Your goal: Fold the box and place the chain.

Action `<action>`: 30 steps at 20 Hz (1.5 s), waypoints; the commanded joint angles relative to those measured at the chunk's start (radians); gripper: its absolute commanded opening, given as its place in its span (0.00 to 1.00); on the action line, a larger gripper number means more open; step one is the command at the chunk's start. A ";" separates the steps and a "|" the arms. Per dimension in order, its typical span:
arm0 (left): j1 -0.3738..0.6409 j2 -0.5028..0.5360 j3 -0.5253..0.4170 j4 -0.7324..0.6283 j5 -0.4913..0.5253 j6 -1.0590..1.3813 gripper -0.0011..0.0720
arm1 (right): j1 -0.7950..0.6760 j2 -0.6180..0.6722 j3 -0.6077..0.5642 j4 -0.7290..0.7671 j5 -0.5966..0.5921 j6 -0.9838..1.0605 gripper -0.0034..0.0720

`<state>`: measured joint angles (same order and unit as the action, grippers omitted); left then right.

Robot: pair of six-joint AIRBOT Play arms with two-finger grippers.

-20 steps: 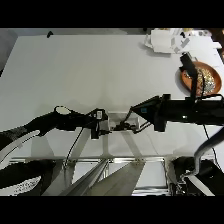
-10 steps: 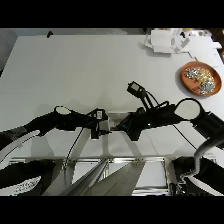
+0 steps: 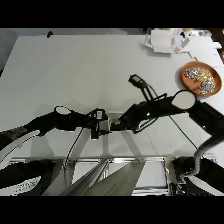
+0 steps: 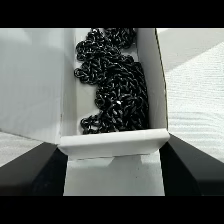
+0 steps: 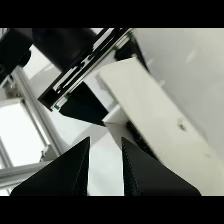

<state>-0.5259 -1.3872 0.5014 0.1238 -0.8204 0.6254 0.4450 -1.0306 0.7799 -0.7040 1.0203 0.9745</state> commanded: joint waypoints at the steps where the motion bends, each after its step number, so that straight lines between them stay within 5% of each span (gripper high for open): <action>1: 0.000 0.000 0.001 0.000 0.000 0.000 0.16 | -0.199 0.016 0.068 -0.027 0.211 0.024 0.30; 3: 0.000 0.000 0.001 0.000 0.001 0.000 0.16 | -0.288 0.029 0.067 -0.176 0.253 0.049 0.14; 6: 0.000 0.000 0.001 0.000 0.001 0.000 0.16 | -0.317 0.029 0.045 -0.531 0.209 0.155 0.14; 8: 0.000 0.000 0.001 0.000 0.000 0.000 0.16 | -0.317 0.029 -0.018 -0.542 0.103 0.179 0.15; 11: 0.000 0.000 0.001 0.000 0.000 0.000 0.16 | -0.317 0.029 -0.132 -0.579 -0.015 0.200 0.36; 30: 0.000 0.000 0.001 0.000 0.001 0.000 0.16 | -0.187 -0.084 -0.201 -0.701 -0.155 0.339 0.36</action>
<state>-0.5259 -1.3872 0.5014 0.1238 -0.8200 0.6254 0.2340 -1.0882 0.5797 -1.4002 0.8932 1.3025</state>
